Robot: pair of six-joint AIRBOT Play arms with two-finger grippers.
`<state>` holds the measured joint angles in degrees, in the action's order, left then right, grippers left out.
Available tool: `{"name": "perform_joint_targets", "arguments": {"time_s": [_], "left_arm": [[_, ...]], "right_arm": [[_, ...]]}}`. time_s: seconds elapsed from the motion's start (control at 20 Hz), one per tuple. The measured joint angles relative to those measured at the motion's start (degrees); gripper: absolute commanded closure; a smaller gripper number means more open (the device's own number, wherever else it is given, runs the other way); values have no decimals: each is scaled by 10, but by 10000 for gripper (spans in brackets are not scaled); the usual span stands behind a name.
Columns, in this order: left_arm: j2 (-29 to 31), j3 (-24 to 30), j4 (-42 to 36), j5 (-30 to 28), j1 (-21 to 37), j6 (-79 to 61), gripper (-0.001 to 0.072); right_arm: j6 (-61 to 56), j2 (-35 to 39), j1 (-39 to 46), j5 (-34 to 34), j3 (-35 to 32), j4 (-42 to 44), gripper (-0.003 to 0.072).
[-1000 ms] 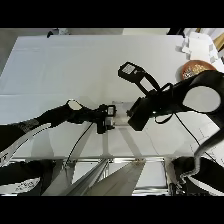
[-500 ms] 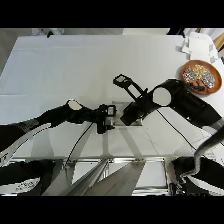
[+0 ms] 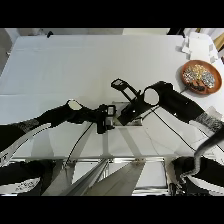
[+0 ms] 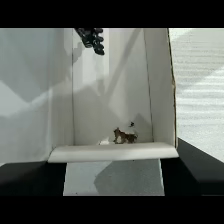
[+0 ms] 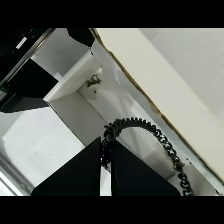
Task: Fold the box and place the chain.
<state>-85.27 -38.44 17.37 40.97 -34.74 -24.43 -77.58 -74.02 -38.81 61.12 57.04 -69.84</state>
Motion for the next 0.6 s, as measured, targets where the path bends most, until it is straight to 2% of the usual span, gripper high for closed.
{"name": "perform_joint_targets", "arguments": {"time_s": [0.05,0.35,0.6], "left_arm": [[0,0,0,0,0,0,439],[0,0,0,0,0,0,439],[0,0,0,0,0,0,439]], "right_arm": [[0,-1,-3,-1,-2,1,507],[-5,2,-14,0,-6,0,507],[-6,54,-9,24,-6,-14,508]]}}
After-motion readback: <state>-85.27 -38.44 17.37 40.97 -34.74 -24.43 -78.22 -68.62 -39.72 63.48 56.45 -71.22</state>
